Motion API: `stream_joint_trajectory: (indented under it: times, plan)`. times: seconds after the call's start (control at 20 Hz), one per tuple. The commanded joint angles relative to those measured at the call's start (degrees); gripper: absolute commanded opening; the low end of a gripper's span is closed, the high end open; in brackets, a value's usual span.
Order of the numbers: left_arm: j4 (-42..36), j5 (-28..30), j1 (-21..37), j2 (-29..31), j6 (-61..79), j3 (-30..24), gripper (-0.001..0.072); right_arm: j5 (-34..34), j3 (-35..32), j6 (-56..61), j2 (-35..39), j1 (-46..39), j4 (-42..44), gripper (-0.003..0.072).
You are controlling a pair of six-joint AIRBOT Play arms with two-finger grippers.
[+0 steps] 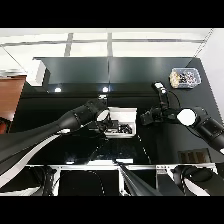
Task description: Fold the box and place the chain.
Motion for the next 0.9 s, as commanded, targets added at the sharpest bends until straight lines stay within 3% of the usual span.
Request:
stream_joint_trajectory:
  times: [0.0,0.2,0.35,0.5,0.65,0.7,0.8,0.85]
  plan:
    - [3.67,-1.44,0.17,3.1,-0.07,0.2,0.0297,0.04,0.0,0.0,0.02,0.07,-0.11,0.0195]
    - [9.75,-2.14,-0.33,10.21,1.88,-1.55,0.0297,-0.11,0.0,0.0,0.02,0.07,-0.13,0.0195]
    - [10.03,1.14,0.39,18.93,-1.64,-9.4,0.0297,-0.17,0.0,0.02,0.02,0.07,-0.11,0.0195]
    - [8.37,13.25,2.6,30.29,-7.3,-23.32,0.0297,-0.17,0.0,0.07,0.02,0.07,-0.07,0.0195]
    - [-1.62,34.75,5.81,41.66,-0.09,-37.13,0.03,-0.15,0.0,0.48,0.02,0.07,0.0,0.0195]
    - [-8.72,38.88,6.1,44.22,9.79,-40.11,0.0422,-0.15,0.0,0.61,0.02,0.07,0.0,0.0195]
    - [-20.04,38.84,4.5,46.01,33.99,-42.34,0.0655,-0.15,0.0,1.01,0.02,0.07,0.0,0.0195]
    - [-20.35,38.05,3.19,45.77,42.45,-42.53,0.0719,-0.13,0.0,1.07,0.02,0.07,-0.02,0.0195]
